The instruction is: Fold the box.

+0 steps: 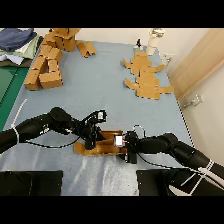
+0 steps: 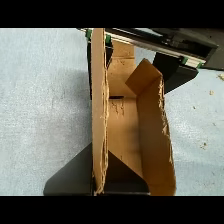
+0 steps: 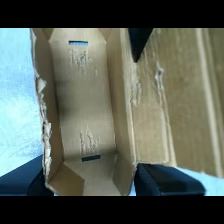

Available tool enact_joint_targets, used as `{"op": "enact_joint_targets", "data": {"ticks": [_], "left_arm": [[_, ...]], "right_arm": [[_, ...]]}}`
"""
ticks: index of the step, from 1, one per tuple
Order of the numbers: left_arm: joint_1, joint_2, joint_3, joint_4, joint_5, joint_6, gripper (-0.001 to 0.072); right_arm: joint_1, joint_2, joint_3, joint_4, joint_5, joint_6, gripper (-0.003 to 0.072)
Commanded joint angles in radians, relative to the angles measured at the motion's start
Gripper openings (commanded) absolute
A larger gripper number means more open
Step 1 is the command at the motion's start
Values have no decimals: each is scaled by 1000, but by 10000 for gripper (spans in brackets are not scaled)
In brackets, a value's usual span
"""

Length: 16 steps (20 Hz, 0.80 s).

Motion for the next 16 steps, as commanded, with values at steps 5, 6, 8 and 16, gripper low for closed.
{"op": "enact_joint_targets", "data": {"ticks": [5, 6, 8, 16], "left_arm": [[0, 0, 0, 1, -3, 0, 14], [0, 0, 0, 1, -3, 0, 14], [0, 0, 0, 1, -3, 0, 14], [0, 0, 0, 1, -3, 0, 14]], "right_arm": [[-3, -47, 1, 46, -19, 2, 649], [-3, -42, 1, 51, -20, 2, 649], [-3, -29, 1, 63, -24, 2, 649], [-10, -9, 1, 67, -30, 21, 710]]}}
